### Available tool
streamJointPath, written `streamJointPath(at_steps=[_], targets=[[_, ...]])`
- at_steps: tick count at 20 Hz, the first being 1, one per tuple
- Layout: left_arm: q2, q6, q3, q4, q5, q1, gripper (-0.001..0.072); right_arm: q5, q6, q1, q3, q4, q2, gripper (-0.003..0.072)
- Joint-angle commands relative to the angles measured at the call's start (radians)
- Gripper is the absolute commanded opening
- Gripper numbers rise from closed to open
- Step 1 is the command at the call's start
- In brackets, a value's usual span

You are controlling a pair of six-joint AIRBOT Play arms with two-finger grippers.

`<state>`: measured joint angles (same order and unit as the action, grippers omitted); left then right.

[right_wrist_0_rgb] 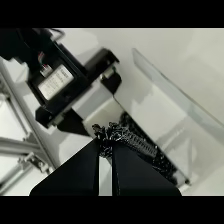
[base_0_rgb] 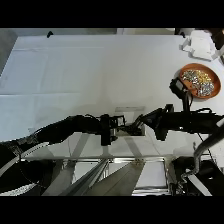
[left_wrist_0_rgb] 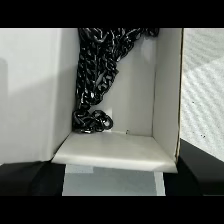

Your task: Fold the box and place the chain.

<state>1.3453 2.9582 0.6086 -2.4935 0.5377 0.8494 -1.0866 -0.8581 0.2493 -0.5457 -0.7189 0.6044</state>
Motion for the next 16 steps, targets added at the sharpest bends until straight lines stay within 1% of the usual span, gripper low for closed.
streamJointPath(at_steps=[1,5,9,12,13,16], targets=[[0.000,0.000,0.000,0.000,0.000,0.000,0.0314,0.003,-0.002,0.000,0.063,-0.022,0.058,0.0017],[-0.001,0.000,0.000,0.000,0.000,0.000,0.0314,0.003,-0.002,0.014,0.085,-0.052,0.142,0.0018],[-0.001,0.000,0.000,0.000,0.000,0.000,0.0314,0.042,-0.027,0.096,0.085,-0.132,0.219,0.0018],[-0.001,0.000,0.000,0.000,0.000,0.000,0.0314,0.096,-0.053,0.117,0.085,-0.149,0.243,0.0024],[-0.001,0.000,0.000,0.000,0.000,0.000,0.0314,0.108,-0.055,0.117,0.084,-0.150,0.242,0.0056],[-0.001,0.000,0.000,0.000,0.000,0.000,0.0314,0.108,-0.056,0.117,0.085,-0.158,0.242,0.0063]])
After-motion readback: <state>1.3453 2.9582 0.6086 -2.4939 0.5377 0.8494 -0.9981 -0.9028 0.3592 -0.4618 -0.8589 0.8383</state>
